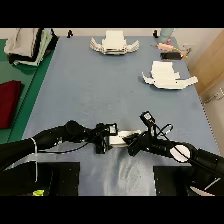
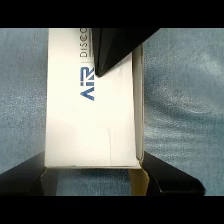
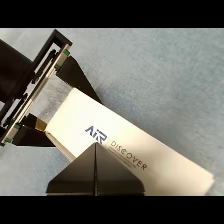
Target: Fold the box.
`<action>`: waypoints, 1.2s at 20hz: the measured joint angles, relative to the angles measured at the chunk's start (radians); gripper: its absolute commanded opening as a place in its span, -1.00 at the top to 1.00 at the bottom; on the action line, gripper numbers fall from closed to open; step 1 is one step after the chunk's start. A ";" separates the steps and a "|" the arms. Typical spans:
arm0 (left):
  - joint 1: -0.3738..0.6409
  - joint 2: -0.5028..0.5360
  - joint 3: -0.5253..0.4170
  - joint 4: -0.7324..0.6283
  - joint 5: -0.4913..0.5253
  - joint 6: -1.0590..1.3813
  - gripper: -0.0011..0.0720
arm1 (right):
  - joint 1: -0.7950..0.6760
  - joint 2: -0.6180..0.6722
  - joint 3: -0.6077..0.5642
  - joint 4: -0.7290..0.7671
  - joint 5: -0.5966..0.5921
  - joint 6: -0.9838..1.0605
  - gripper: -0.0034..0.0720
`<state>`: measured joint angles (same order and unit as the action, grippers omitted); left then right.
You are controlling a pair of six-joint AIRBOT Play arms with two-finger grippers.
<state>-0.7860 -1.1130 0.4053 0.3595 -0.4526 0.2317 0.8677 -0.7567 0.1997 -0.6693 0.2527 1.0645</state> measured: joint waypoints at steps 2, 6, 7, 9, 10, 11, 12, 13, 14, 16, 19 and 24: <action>0.000 0.000 0.000 0.000 0.000 0.000 -0.50 | 0.000 -0.002 -0.006 0.001 0.000 0.000 0.90; 0.000 0.000 0.000 0.000 0.000 0.000 -0.50 | 0.000 -0.004 -0.012 0.000 -0.008 -0.001 0.90; 0.000 0.000 0.000 0.000 0.000 0.000 -0.50 | 0.000 -0.002 -0.012 -0.002 -0.008 -0.001 0.90; 0.000 0.000 0.000 0.000 0.000 0.000 -0.50 | 0.000 0.015 -0.006 -0.011 0.009 -0.001 0.90; 0.000 0.000 0.000 0.000 0.000 0.000 -0.50 | -0.001 0.029 0.002 -0.024 0.024 -0.002 0.90; 0.000 0.000 0.000 0.000 -0.001 0.000 -0.50 | -0.001 0.047 0.010 -0.040 0.036 -0.002 0.90; 0.000 0.000 0.000 0.000 -0.001 0.000 -0.50 | -0.001 0.065 0.021 -0.058 0.047 -0.002 0.90; 0.000 0.000 0.000 -0.001 -0.001 0.000 -0.50 | -0.002 0.085 0.032 -0.085 0.056 -0.003 0.90; 0.000 0.000 0.000 -0.001 -0.001 0.000 -0.50 | -0.008 0.106 0.050 -0.105 0.042 -0.003 0.90; 0.000 0.000 0.000 -0.001 -0.001 0.000 -0.50 | -0.032 0.132 0.077 -0.182 0.029 -0.001 0.90; 0.000 0.000 0.000 0.000 -0.001 0.000 -0.50 | -0.095 0.135 0.135 -0.333 0.043 0.001 0.90; 0.000 0.000 0.000 0.000 -0.001 -0.001 -0.50 | -0.253 -0.017 0.319 -0.647 0.235 0.106 0.90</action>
<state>-0.7860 -1.1126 0.4053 0.3592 -0.4534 0.2306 0.6147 -0.7734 0.5186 -1.3167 0.4873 1.1709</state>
